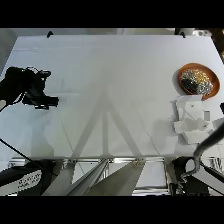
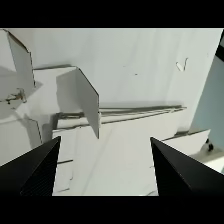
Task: Fold the box and place the chain.
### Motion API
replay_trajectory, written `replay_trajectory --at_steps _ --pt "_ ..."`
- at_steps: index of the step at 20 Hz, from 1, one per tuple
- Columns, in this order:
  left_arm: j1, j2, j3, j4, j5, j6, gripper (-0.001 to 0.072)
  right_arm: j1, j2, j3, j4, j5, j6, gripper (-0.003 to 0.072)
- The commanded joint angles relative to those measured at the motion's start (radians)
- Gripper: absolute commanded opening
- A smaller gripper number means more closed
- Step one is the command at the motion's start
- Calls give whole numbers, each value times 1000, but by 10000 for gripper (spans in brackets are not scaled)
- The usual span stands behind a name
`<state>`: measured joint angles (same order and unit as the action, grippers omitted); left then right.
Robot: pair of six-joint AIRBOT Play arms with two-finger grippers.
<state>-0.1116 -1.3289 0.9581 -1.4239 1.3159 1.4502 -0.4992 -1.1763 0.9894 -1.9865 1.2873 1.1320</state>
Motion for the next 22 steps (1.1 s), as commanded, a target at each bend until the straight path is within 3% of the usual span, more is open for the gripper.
replay_trajectory --at_steps 1,6,10,12,14,18,22 --pt "0 0 0 0 0 0 13 -68 -81 1 67 -8 -156 626" --pt "0 0 0 0 0 0 13 -69 -236 1 21 72 -163 621" --pt "0 0 0 0 0 0 13 -108 -270 1 16 5 -152 614" --pt "0 0 0 0 0 0 13 -150 -272 1 27 -26 -145 562" --pt "0 0 0 0 0 0 13 -193 -272 1 87 -56 -146 457" --pt "0 0 0 0 0 0 13 -288 -272 0 351 -76 -222 272" --pt "0 0 0 0 0 0 13 -326 -272 0 377 -53 -224 33"
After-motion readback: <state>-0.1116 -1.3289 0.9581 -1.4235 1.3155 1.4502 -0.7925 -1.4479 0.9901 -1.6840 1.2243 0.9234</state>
